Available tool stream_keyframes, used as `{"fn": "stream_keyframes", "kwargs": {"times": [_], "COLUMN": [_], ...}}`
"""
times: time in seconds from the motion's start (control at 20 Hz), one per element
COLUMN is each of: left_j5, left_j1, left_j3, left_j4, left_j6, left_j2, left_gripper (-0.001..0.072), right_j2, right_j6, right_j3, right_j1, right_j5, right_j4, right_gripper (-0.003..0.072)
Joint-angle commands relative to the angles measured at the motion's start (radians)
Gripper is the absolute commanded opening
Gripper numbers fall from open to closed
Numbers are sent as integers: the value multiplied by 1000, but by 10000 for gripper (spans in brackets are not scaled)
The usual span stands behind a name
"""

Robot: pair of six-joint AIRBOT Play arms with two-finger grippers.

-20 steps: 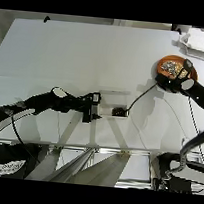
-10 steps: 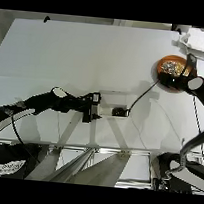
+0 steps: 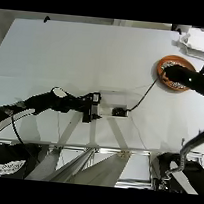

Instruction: Fold the box and place the chain.

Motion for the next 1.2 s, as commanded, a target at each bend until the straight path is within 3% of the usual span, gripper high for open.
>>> {"fn": "stream_keyframes", "kwargs": {"times": [0.0,0.7,1.15], "left_j5": [0,0,0], "left_j1": [0,0,0], "left_j3": [0,0,0], "left_j4": [0,0,0], "left_j6": [0,0,0], "left_j2": [0,0,0], "left_gripper": [410,410,410], "right_j2": [125,329,332], "right_j6": [-18,-19,-215], "right_j3": [1,1,2], "right_j1": [66,283,328], "right_j5": [37,35,-24], "right_j4": [62,236,536], "right_gripper": [13,13,14]}}
